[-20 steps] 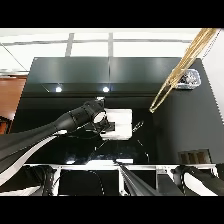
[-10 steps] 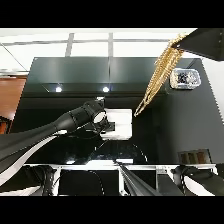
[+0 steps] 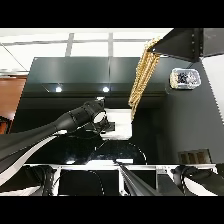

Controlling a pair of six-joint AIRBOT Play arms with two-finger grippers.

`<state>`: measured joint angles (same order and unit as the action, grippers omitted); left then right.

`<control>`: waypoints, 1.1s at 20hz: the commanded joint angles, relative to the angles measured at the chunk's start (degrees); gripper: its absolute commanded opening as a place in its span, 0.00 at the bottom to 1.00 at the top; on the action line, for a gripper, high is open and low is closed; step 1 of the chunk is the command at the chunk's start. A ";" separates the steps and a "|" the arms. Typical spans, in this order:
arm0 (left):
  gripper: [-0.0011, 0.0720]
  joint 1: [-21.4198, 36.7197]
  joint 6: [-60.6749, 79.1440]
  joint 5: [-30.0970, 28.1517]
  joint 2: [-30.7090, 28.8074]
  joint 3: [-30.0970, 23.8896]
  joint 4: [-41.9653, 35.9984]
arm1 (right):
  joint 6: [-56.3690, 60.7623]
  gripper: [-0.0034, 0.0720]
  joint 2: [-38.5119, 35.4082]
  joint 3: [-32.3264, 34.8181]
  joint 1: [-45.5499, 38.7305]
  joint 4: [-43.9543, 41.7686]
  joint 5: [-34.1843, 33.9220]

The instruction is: Fold the box and place the chain.

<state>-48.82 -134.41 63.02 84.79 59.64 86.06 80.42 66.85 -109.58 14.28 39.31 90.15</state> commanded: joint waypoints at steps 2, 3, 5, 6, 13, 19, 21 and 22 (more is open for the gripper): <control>0.05 0.02 0.02 0.02 0.00 0.04 0.00 | 0.13 0.06 0.68 0.02 0.72 -0.24 0.15; 0.05 0.02 0.02 0.02 0.00 0.04 0.00 | 0.13 0.06 0.68 0.02 0.72 -0.02 0.15; 0.05 0.02 0.02 0.00 0.00 0.04 0.00 | 0.15 0.06 0.70 0.02 0.72 -0.13 -0.02; 0.05 0.02 0.02 0.02 0.00 0.04 0.00 | 0.20 0.06 0.70 0.02 0.72 -0.28 -0.20; 0.05 0.02 0.02 0.00 0.00 0.04 0.00 | 1.70 0.07 0.68 -0.04 0.72 -4.85 -0.50; 0.05 0.02 0.02 -0.02 0.00 0.04 0.00 | 2.51 0.07 0.72 0.98 1.31 2.19 2.84; 0.05 0.02 0.02 -0.02 0.00 0.04 0.00 | 2.91 0.07 0.72 5.20 3.19 5.18 4.00; 0.05 0.02 0.02 -0.02 0.00 0.04 0.00 | 2.84 0.07 0.70 7.89 4.59 5.55 3.10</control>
<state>-48.82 -134.41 63.02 84.79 59.66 86.06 82.70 67.55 -105.97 16.73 40.86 92.33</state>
